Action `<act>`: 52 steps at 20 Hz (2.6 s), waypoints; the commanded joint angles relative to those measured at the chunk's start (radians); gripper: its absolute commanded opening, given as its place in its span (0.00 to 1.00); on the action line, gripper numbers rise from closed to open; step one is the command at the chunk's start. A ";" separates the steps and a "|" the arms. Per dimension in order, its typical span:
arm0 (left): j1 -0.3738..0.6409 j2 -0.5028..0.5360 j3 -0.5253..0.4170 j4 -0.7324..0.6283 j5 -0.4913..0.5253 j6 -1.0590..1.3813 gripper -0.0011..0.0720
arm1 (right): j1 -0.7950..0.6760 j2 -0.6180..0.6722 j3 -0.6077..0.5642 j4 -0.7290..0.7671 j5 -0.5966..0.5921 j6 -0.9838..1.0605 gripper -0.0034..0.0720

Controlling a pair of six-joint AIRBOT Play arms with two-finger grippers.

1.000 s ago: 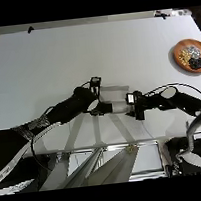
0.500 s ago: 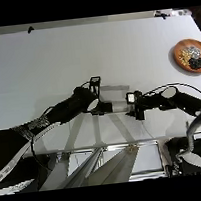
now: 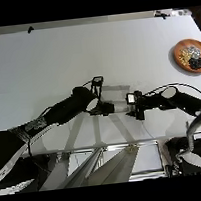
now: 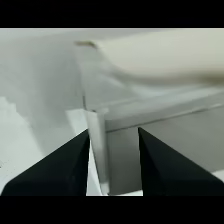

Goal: Fold the box and place the chain.

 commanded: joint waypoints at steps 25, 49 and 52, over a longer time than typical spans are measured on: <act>0.262 0.351 -0.185 -0.225 -0.108 1.707 0.73 | 0.001 0.001 0.000 0.002 0.002 0.003 0.68; 0.474 -0.004 -0.186 -0.830 -0.077 2.454 0.97 | 0.001 0.001 0.000 0.002 0.002 0.003 0.68; 0.468 -0.008 -0.186 -0.828 -0.079 2.459 0.97 | 0.001 0.001 0.000 0.002 0.002 0.003 0.68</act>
